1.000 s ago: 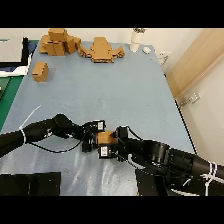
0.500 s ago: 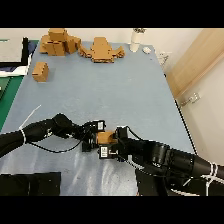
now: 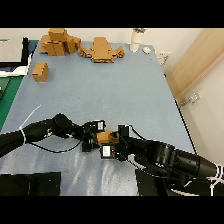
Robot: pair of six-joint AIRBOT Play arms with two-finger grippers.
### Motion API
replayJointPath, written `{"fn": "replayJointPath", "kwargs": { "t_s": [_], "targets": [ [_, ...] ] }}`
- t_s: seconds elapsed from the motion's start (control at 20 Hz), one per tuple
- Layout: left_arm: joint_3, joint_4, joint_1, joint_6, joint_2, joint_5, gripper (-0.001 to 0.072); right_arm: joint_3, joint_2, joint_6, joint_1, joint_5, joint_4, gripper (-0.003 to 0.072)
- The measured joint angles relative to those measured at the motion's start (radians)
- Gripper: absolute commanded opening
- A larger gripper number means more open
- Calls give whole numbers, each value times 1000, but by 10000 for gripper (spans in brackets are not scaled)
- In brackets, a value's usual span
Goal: Fold the box.
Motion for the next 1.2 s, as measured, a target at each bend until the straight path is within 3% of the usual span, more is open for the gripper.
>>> {"fn": "replayJointPath", "kwargs": {
  "t_s": [0.5,0.55,0.6,0.85,0.9,1.2],
  "targets": [
    [0,0,0,0,0,0,385,1,2,0,0,14,-26,338],
    [0,0,0,0,0,0,385,1,0,0,0,15,-27,320],
    [0,0,0,0,0,0,385,1,0,0,0,15,-29,228],
    [0,0,0,0,0,0,385,1,-2,0,0,17,-28,210],
    [0,0,0,-1,0,0,385,1,-3,0,0,17,-27,132],
    [0,-1,0,-2,0,0,385,1,-19,8,0,16,-20,124]
  ]
}}
